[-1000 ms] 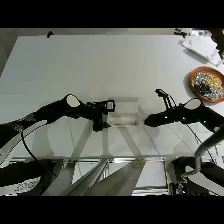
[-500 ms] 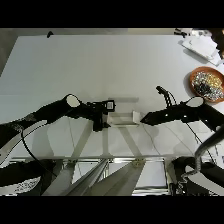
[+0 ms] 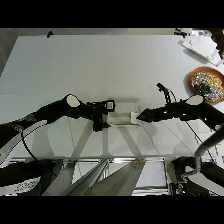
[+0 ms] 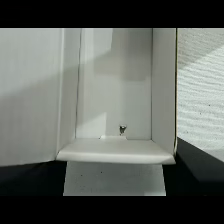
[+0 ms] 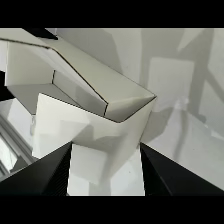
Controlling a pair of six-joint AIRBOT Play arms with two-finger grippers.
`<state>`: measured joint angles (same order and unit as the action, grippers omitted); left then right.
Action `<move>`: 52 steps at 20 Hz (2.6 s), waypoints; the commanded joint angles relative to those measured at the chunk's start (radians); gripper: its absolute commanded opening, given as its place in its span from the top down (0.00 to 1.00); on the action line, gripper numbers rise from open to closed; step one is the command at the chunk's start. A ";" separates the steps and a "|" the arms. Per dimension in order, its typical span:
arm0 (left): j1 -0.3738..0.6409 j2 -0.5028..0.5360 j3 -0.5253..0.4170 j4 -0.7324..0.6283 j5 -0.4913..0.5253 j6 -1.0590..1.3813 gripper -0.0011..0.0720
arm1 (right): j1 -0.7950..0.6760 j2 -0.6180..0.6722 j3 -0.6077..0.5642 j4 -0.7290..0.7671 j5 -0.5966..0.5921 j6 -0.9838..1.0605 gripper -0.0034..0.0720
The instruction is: Fold the box and place the chain.
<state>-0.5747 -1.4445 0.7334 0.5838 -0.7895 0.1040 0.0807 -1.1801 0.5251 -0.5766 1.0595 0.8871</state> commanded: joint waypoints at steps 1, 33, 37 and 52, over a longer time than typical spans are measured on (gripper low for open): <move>0.000 0.000 0.000 0.000 0.000 0.000 0.37 | 0.043 -0.002 0.009 0.010 -0.034 0.014 0.31; 0.000 0.000 0.000 0.000 0.000 0.000 0.37 | 0.450 -0.003 0.198 -0.568 -0.249 0.919 0.43; 0.000 0.000 0.000 0.000 0.000 0.000 0.37 | 0.502 -0.008 0.264 -0.792 -0.181 1.133 0.43; 0.000 0.000 0.000 0.000 0.000 0.000 0.37 | 0.633 -0.129 0.330 -0.845 -0.101 1.410 0.42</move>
<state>-0.5747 -1.4445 0.7334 0.5842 -0.7898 0.1043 0.7021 -1.3029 0.8459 -1.4220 0.9813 2.2383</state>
